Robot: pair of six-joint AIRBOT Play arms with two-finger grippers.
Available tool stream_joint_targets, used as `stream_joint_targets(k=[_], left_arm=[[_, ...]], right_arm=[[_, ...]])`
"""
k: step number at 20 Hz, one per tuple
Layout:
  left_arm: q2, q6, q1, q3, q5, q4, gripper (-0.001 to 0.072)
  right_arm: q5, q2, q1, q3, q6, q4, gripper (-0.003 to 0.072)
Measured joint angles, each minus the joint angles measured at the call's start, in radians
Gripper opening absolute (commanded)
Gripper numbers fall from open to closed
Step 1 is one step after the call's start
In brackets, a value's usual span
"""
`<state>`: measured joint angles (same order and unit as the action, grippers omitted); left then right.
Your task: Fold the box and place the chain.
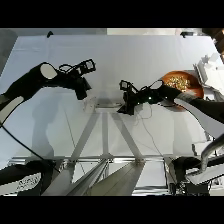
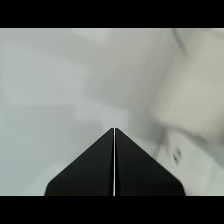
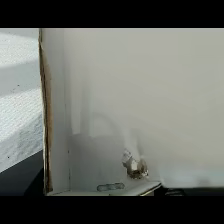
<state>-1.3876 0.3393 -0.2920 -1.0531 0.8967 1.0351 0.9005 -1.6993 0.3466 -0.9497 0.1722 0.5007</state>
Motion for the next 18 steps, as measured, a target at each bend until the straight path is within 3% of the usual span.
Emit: stream_joint_targets(k=[6,11,18], left_arm=[[0.037,-0.003,-0.023,0.000,0.200,0.067,0.0006],[-0.020,0.043,-0.084,0.000,0.216,0.156,0.0004],[-0.090,0.289,-0.116,0.000,0.204,0.481,0.0006]], right_arm=[[0.000,0.000,0.000,0.000,0.000,0.000,0.0516],[0.000,0.000,0.000,0.000,0.000,0.000,0.0516],[0.000,0.000,0.000,0.000,0.000,0.000,0.0516]])
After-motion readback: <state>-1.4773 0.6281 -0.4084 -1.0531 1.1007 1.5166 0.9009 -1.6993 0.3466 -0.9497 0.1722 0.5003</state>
